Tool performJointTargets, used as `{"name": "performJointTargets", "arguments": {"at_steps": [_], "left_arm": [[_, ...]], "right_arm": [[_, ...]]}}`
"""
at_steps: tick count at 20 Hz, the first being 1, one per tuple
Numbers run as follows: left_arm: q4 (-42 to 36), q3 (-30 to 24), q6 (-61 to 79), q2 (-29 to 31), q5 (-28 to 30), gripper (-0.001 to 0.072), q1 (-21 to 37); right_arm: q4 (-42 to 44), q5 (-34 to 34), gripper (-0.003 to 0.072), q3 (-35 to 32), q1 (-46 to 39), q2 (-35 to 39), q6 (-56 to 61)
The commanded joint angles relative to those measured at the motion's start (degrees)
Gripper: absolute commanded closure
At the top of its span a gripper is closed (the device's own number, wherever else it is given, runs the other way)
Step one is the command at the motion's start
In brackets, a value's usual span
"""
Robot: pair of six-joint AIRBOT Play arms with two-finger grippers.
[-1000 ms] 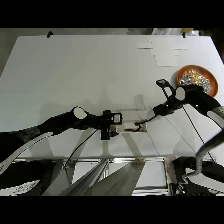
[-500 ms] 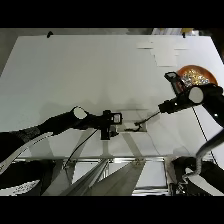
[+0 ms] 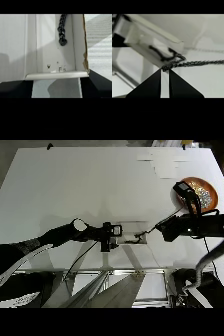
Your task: Fold the box and place the chain.
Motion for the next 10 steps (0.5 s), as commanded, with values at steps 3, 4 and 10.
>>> {"name": "performJointTargets", "arguments": {"at_steps": [3, 4, 10], "left_arm": [[0.00, -0.04, 0.02, 0.04, 0.02, 0.0500, -0.02], [0.02, -0.04, 0.00, 0.04, 0.02, 0.0500, -0.02], [0.00, -0.04, 0.00, 0.04, 0.02, 0.0500, -0.02]], "right_arm": [[12.61, -4.70, 0.0673, 0.04, 7.15, 2.67, -2.69], [12.24, -7.48, 0.0673, 0.04, 9.09, 2.32, -2.67], [4.70, -12.76, 0.0673, -0.85, 16.68, -6.86, -2.01]]}}
